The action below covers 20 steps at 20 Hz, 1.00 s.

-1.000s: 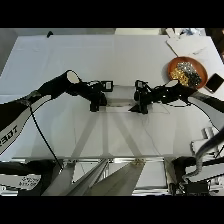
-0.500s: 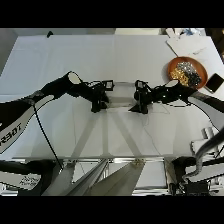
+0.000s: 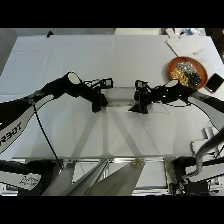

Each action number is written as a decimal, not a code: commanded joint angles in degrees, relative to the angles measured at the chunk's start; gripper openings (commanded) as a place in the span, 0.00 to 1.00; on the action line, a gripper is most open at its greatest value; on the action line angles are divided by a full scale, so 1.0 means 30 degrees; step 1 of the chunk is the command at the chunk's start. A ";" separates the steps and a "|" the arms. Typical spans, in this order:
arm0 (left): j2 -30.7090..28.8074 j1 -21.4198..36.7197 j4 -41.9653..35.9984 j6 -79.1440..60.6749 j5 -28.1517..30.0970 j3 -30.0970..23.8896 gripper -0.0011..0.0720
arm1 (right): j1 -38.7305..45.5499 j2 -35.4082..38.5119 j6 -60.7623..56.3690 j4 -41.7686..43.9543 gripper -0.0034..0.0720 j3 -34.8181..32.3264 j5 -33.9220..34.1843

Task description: Fold the box and place the chain.

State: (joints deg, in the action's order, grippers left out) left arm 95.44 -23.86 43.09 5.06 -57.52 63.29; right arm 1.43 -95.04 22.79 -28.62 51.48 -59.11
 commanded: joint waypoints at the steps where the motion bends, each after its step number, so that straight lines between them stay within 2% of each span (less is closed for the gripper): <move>1: -0.0845 0.0328 0.0175 0.1617 -0.0109 0.0000 0.02 | 0.0000 -0.0007 0.0007 -0.0007 0.59 0.0000 -0.0029; 7: -0.4371 0.0947 0.0525 0.4597 -0.0488 0.0000 0.02 | 0.0000 -0.0007 0.0007 -0.0007 0.59 0.0000 -0.0029; 11: -0.6645 0.2011 0.1749 0.9814 -0.1115 0.0000 0.02 | 0.0000 -0.0007 0.0007 -0.0007 0.59 0.0000 -0.0029; 13: -0.6710 0.2747 0.3956 1.3814 -0.1865 -0.0015 0.02 | 0.0000 -0.0007 0.0007 -0.0007 0.59 0.0000 -0.0029; 16: -0.6499 0.2980 0.7446 1.7864 -0.1479 -0.1297 0.02 | 0.0000 -0.0007 0.0007 -0.0007 0.59 0.0000 -0.0029; 20: -0.5909 0.2914 0.7766 1.9533 -0.0350 -0.3869 0.02 | 0.0000 -0.0007 0.0007 -0.0007 0.59 0.0000 -0.0029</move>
